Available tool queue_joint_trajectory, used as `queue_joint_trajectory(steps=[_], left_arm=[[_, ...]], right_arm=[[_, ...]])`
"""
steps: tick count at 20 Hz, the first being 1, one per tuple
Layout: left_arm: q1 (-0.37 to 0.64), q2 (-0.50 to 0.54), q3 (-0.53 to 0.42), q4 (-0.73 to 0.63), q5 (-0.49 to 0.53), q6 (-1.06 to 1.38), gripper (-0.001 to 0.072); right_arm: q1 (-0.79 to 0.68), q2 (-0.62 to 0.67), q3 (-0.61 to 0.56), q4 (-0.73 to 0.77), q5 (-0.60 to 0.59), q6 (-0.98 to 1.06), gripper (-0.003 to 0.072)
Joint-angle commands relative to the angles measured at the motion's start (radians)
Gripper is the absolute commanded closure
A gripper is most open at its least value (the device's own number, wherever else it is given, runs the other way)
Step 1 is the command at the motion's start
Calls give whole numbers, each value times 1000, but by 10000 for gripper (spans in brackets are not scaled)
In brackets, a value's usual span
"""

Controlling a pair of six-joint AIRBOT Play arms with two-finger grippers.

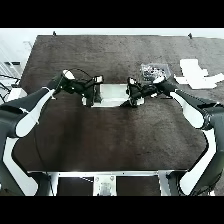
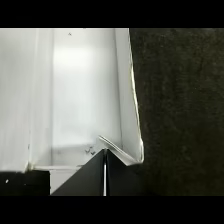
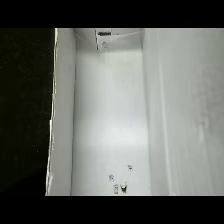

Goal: Fold the box and place the chain.

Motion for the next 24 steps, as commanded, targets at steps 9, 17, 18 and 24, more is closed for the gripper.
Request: queue_joint_trajectory(steps=[9,17,18,24], left_arm=[[71,112,-2,-79,-55,-47,697],[80,433,-357,-106,367,-367,697],[98,469,-407,-107,396,-407,697],[249,494,-502,-107,376,-759,696]], right_arm=[[0,0,0,0,-2,1,112],[0,0,0,0,-2,1,112],[0,0,0,0,-2,1,112],[0,0,0,0,-2,1,112]])
